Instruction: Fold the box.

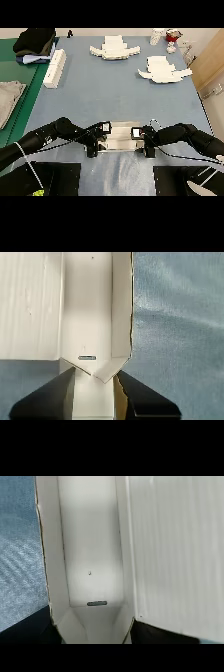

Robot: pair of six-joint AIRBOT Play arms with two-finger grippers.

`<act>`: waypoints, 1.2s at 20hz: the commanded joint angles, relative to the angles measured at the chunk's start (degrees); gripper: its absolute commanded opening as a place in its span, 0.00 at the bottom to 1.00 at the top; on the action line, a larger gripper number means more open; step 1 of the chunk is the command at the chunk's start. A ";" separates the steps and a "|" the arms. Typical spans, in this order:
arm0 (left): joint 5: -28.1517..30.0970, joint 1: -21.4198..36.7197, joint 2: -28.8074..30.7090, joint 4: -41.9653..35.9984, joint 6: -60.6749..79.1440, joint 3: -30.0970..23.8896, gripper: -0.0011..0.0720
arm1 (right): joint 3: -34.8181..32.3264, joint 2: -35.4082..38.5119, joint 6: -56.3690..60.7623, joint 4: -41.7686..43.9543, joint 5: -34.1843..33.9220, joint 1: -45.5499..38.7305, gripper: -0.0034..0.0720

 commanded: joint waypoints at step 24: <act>3.21 -2.19 0.63 11.39 -22.75 2.05 0.03 | -0.02 -0.02 0.02 0.02 0.02 0.04 0.70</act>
